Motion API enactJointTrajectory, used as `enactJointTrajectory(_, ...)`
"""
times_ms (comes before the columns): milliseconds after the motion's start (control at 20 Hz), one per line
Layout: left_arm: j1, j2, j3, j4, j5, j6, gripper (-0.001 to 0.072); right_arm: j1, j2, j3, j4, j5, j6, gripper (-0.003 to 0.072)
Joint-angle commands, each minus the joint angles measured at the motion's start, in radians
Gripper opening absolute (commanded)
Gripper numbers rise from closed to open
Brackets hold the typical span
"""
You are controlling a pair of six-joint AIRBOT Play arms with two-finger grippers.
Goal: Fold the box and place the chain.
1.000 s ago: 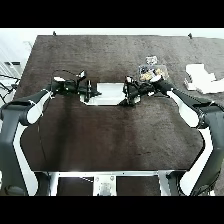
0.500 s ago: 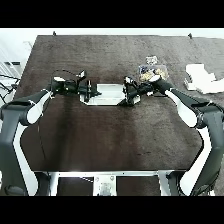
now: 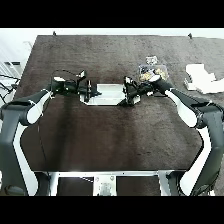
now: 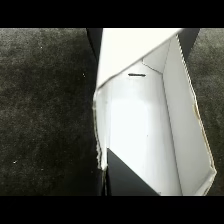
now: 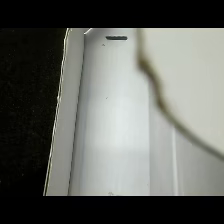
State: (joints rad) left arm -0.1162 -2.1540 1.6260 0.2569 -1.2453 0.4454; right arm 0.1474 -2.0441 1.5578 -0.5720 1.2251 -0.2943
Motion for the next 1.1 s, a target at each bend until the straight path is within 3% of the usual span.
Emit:
enactJointTrajectory(0,0.001,0.0,0.0,0.0,0.0,0.0,0.002,0.0,-0.001,0.001,0.0,-0.001,0.005,0.0612)
enactJointTrajectory(800,0.001,0.0,0.0,0.0,0.0,0.0,0.002,-0.01,-0.012,0.012,0.007,0.014,0.039,0.0611)
enactJointTrajectory(900,0.001,0.0,0.0,0.0,0.0,0.0,0.002,-0.01,-0.013,0.012,-0.005,0.014,0.039,0.0546)
enactJointTrajectory(1050,0.001,0.0,0.0,0.0,0.0,0.0,0.002,-0.01,-0.014,0.012,-0.005,0.014,0.039,0.0541)
